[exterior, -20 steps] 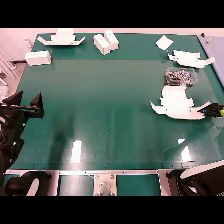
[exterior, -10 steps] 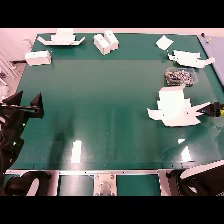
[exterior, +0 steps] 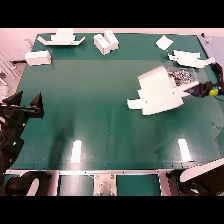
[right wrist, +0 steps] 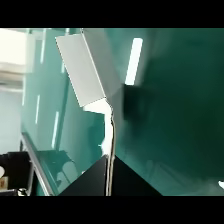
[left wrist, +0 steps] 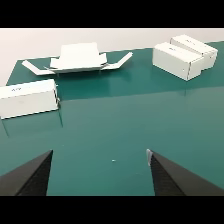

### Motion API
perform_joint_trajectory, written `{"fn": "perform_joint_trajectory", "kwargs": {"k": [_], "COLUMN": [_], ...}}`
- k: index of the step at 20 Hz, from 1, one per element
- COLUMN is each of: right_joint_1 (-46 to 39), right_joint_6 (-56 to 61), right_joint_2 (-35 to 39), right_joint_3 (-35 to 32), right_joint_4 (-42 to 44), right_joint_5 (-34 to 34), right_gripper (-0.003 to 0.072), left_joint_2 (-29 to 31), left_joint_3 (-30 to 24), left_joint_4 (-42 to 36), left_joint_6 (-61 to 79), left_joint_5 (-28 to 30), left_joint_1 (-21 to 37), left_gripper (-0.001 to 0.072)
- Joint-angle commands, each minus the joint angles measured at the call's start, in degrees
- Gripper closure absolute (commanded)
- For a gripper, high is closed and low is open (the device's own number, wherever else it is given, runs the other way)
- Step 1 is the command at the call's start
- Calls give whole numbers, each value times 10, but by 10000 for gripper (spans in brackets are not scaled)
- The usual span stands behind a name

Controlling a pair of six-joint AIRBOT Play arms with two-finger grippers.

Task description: Fold the box and place the chain.

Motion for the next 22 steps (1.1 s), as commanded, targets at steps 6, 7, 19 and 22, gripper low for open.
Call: {"fn": "perform_joint_trajectory", "kwargs": {"k": [6, 7, 19, 22], "right_joint_1": [207, 228, 373, 373], "right_joint_6": [90, 89, 36, 27], "right_joint_2": [83, 92, 79, 78], "right_joint_3": [-63, -82, -232, -234], "right_joint_4": [82, 87, 79, 79], "right_joint_5": [-209, -245, -451, -499], "right_gripper": [682, 683, 682, 682], "left_joint_2": [0, 0, 0, 0], "left_joint_3": [0, 0, 0, 0], "left_joint_4": [0, 0, 0, 0], "left_joint_6": [0, 0, 0, 0], "left_joint_5": [0, 0, -11, -15], "left_joint_1": [0, 0, 0, 0], "left_gripper": [2, 2, 2, 2]}}
